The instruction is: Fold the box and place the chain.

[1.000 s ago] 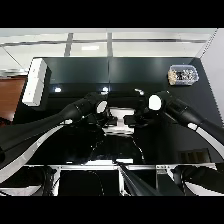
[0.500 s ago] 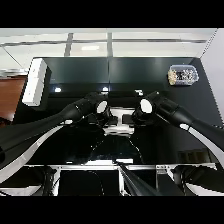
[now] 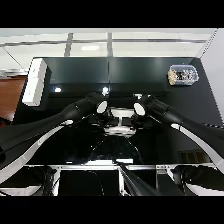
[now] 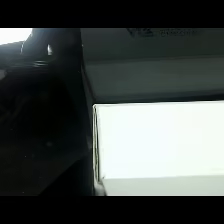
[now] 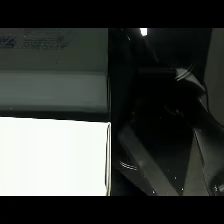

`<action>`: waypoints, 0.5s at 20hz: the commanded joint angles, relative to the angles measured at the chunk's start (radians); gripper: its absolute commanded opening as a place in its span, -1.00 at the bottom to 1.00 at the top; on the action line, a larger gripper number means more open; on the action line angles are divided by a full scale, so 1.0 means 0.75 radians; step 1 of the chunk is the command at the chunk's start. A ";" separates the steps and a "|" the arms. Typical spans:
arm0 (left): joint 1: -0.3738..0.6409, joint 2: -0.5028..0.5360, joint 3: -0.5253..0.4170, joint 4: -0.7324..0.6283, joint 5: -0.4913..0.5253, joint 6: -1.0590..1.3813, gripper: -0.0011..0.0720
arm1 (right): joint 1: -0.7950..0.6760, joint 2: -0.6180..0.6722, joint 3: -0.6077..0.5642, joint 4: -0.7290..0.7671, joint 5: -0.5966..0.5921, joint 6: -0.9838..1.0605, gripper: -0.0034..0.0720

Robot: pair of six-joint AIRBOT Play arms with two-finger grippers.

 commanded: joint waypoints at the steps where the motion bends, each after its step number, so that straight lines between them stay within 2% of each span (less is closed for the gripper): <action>1: 0.001 0.000 0.001 0.005 0.002 0.001 -0.90 | -0.001 -0.005 0.001 -0.011 0.005 0.027 -0.80; 2: 0.001 0.000 0.001 0.005 0.002 0.001 -0.90 | -0.001 -0.005 0.001 -0.011 -0.004 0.027 -0.53; 3: 0.001 0.000 0.001 0.005 0.002 0.001 -0.90 | 0.000 -0.005 0.001 -0.011 -0.009 0.027 -0.53; 4: 0.001 0.000 0.001 0.005 0.002 0.001 -0.90 | 0.000 -0.005 0.001 -0.010 -0.011 0.027 -0.63; 5: 0.001 0.000 0.001 0.005 0.002 0.001 -0.90 | 0.000 -0.005 0.001 -0.010 -0.009 0.026 -0.87; 8: 0.001 0.000 0.001 0.005 0.002 0.001 -0.90 | 0.000 -0.005 0.001 -0.011 -0.011 0.026 -0.86; 9: 0.001 0.000 0.001 0.005 0.002 0.001 -0.90 | -0.001 -0.004 0.001 -0.011 -0.011 0.026 -0.67; 10: 0.001 0.000 0.001 0.005 0.002 0.001 -0.90 | -0.002 0.001 0.001 -0.011 -0.010 0.025 -0.13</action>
